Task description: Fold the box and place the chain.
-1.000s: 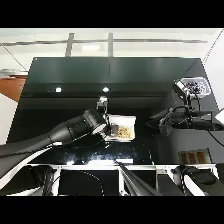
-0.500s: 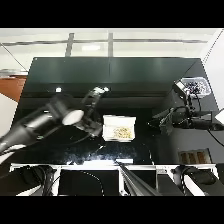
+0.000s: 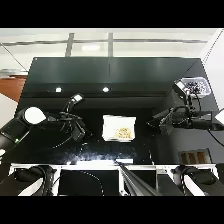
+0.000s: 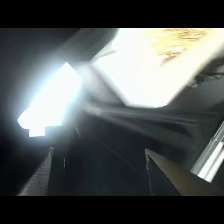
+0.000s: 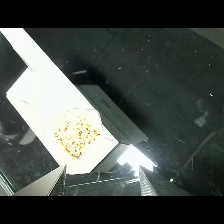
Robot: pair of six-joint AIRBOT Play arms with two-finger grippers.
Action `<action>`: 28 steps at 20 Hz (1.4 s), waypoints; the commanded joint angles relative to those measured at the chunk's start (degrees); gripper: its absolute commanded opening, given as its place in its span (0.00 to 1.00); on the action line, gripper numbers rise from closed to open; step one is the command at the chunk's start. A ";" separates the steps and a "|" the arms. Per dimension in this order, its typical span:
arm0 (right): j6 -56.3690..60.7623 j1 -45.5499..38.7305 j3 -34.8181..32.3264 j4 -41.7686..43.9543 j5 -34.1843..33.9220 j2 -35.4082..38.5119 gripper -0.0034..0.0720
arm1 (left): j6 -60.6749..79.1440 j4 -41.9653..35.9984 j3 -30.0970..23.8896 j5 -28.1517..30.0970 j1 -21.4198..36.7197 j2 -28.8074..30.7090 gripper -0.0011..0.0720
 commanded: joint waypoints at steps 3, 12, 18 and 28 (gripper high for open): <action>0.02 -0.02 0.07 0.13 -0.11 0.02 0.74 | 39.43 -12.00 -2.86 6.64 2.29 -3.93 0.98; 0.04 -0.02 0.07 0.13 -1.79 0.02 0.74 | 58.49 -16.28 -2.84 8.07 -2.43 -8.55 0.97; 0.68 -0.02 0.07 0.13 -1.68 0.02 0.74 | 59.04 -19.87 -2.86 5.66 -2.89 -11.76 0.97; 0.68 -0.02 0.07 0.13 -1.77 0.02 0.74 | 59.89 -19.71 -2.86 10.21 -7.06 -12.57 0.97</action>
